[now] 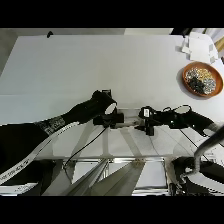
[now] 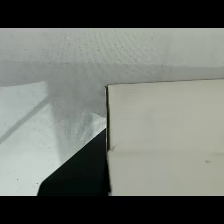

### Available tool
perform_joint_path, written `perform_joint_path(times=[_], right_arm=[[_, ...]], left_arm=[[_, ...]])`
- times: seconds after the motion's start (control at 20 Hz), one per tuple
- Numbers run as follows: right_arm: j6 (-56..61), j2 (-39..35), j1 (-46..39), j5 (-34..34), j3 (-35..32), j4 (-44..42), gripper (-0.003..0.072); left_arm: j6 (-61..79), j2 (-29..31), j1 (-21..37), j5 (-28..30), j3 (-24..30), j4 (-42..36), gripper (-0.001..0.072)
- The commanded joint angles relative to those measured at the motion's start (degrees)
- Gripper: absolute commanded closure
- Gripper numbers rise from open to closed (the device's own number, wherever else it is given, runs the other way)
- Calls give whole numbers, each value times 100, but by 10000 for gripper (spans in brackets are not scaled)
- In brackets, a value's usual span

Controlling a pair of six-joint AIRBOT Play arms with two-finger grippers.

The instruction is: Fold the box and place the chain.

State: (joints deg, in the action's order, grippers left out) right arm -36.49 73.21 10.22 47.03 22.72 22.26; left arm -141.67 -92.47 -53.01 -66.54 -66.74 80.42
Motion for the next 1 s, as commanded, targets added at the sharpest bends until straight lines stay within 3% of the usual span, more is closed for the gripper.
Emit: perform_joint_path(times=[0.0, 0.1, 0.2, 0.3, 0.4, 0.55, 0.65, 0.75, 0.95], right_arm=[[0, 0, 2, -4, 0, -2, 351], [0, 0, 2, -4, 0, -2, 351], [0, 0, 2, -4, 0, -2, 351], [0, 0, 2, -4, 0, -4, 351], [0, 0, 2, -4, 2, -4, 351], [0, 0, 2, -7, 0, -2, 351], [0, 0, 2, -2, 0, -2, 351], [0, 0, 2, -2, 0, -2, 351], [0, 0, 2, -2, 0, -2, 351]], left_arm=[[-24, -33, -48, -28, 4, -61, 694], [-26, -33, -66, -22, 4, -57, 622], [-26, -33, -74, -37, 4, -63, 622], [-31, -33, -103, -31, 4, -59, 636], [-116, -33, -103, -28, 4, -59, 703], [-116, -31, -101, -28, 4, -33, 706], [-111, -24, -101, -28, 4, -70, 640], [-103, 13, -83, -35, 4, -131, 493], [227, 365, 79, 7, 4, -105, 483]])
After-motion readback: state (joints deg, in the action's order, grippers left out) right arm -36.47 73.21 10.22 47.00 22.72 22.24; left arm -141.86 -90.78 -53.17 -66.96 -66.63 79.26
